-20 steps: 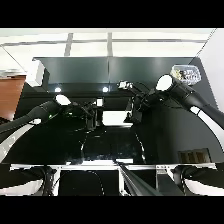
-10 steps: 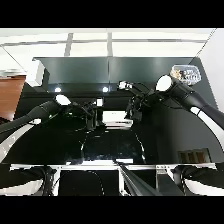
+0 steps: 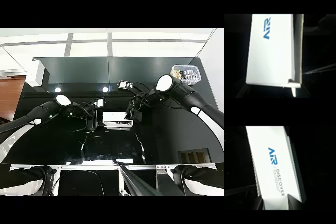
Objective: Fold the box and place the chain.
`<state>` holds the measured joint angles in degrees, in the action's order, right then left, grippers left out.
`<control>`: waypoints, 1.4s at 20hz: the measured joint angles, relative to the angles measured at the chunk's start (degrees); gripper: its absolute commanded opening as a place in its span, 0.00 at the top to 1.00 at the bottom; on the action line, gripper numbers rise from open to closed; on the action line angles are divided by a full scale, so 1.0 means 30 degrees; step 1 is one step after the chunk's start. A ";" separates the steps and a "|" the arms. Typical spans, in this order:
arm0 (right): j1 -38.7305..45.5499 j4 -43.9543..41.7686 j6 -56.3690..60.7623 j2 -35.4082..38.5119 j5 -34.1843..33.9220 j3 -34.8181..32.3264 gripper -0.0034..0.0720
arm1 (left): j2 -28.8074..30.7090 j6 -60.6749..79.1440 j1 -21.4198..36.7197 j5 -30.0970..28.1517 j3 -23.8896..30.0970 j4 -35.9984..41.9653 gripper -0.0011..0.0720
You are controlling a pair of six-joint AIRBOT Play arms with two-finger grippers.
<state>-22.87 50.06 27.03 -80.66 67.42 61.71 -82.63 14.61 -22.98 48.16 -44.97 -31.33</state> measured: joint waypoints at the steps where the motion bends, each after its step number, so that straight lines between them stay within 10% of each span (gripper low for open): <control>1: 0.0000 0.0036 0.0007 0.0000 0.0102 -0.0015 0.55 | 0.0000 0.0000 0.0000 0.0051 0.0000 0.0000 0.36; 28: -0.0430 0.1537 0.0102 -0.0015 0.0284 -0.0015 0.44 | -0.0015 -0.0029 -0.0015 -0.0066 0.0000 0.0044 0.36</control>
